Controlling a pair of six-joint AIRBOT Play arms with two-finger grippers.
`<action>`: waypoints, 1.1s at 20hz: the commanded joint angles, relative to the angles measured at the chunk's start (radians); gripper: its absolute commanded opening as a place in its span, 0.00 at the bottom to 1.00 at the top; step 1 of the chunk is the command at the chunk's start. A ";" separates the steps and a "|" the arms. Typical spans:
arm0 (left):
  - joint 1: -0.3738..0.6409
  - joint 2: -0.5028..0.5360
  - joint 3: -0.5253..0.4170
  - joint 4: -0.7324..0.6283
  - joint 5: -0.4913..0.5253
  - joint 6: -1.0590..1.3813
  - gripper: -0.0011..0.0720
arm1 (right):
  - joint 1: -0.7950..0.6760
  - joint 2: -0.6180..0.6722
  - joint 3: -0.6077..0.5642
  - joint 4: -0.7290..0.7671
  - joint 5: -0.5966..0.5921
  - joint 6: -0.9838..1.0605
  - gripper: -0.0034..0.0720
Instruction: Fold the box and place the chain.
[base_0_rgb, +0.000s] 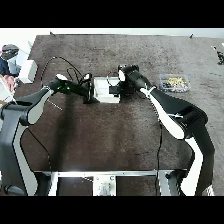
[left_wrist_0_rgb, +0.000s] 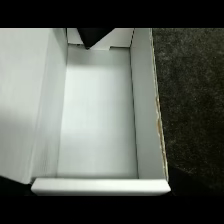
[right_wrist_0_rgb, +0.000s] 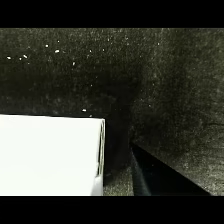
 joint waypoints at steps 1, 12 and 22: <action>0.000 0.000 0.001 0.000 0.000 0.000 0.55 | 0.015 -0.008 0.000 -0.026 0.010 0.018 0.48; 0.000 0.000 0.001 0.000 0.000 0.000 0.55 | 0.018 -0.008 0.000 -0.043 0.025 0.038 0.06; 0.000 0.000 0.001 0.000 0.000 0.000 0.55 | 0.018 0.013 0.001 -0.058 0.015 0.055 0.48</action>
